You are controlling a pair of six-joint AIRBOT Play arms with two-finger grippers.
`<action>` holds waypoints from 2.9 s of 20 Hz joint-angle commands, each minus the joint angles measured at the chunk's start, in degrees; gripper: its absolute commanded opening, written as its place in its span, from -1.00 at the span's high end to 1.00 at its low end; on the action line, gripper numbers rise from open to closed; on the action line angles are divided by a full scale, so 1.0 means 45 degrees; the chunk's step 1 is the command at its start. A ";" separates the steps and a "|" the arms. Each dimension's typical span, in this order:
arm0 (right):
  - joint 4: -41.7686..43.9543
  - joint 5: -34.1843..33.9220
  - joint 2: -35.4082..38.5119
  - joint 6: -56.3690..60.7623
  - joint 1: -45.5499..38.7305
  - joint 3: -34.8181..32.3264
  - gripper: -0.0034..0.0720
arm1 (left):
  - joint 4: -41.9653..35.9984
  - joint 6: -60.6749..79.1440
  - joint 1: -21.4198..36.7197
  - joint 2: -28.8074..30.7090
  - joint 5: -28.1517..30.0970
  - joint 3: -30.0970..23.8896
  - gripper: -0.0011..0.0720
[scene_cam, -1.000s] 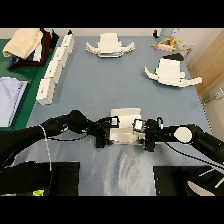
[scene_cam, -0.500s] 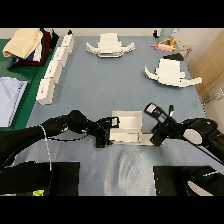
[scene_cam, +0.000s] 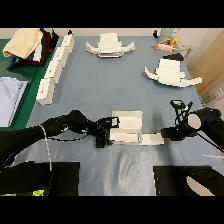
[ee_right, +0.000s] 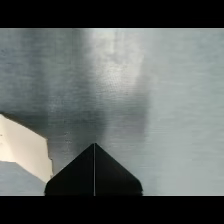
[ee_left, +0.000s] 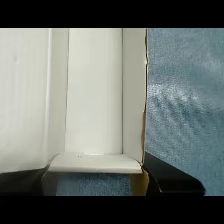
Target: Fold the box.
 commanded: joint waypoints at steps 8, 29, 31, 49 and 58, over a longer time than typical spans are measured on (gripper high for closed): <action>0.7155 -0.0131 -0.0515 -0.4294 -0.0369 -0.0063 0.90 | 0.0000 0.0000 -0.0010 -0.0005 0.0005 0.0005 -0.16; 0.9360 -0.0199 -0.0617 -0.6776 -0.0078 0.0612 0.11 | 0.0005 0.0000 -0.0010 0.0000 0.0000 0.0005 -0.15; 0.8816 -0.0709 -0.0845 -0.6343 0.0457 0.0578 0.12 | 0.0005 0.0000 -0.0010 -0.0005 0.0005 0.0005 -0.15; 0.0034 -0.1943 -0.2739 0.5882 0.6863 0.2336 0.17 | 0.0000 0.0000 -0.0010 -0.0005 0.0000 0.0005 -0.15; -0.0262 -0.0699 -0.4415 0.6688 0.6878 0.3376 0.60 | 0.0005 0.0000 -0.0010 -0.0005 0.0000 0.0005 -0.15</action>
